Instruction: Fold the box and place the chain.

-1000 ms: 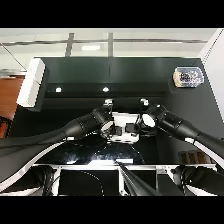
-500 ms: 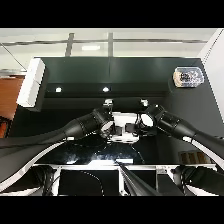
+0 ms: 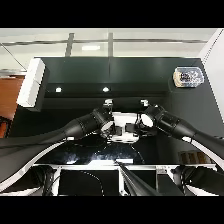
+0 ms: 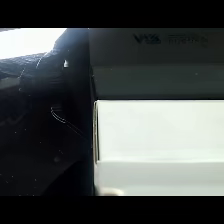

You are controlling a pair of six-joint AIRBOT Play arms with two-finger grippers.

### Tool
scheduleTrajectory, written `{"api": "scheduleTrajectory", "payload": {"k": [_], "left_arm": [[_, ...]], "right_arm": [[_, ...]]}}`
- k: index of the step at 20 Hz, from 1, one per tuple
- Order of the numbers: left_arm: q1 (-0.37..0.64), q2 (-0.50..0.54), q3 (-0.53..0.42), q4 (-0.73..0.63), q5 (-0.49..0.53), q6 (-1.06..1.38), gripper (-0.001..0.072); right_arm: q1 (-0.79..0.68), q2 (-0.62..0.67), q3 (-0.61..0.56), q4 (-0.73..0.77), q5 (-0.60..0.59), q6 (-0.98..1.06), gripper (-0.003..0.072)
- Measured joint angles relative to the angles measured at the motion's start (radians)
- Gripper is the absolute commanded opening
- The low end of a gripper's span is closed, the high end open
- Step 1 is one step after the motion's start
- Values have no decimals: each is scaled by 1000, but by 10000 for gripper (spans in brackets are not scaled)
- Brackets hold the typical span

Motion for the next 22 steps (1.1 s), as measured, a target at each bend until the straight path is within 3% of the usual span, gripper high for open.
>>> {"api": "scheduleTrajectory", "payload": {"k": [1,4,5,7,12,19,22], "left_arm": [[0,0,0,0,0,0,28],[0,0,0,0,3,5,28],[0,0,0,0,3,5,28],[0,0,0,0,2,4,28],[0,0,0,0,0,4,28],[0,0,0,0,1,4,28],[0,0,0,0,1,3,28]], "right_arm": [[0,0,0,0,1,0,44],[0,0,0,-3,6,-2,41],[0,0,0,-2,5,-2,50],[0,3,0,0,3,0,198],[0,52,1,-26,9,-14,198],[0,316,1,-74,68,-105,197],[-1,436,0,-270,142,-149,197]]}}
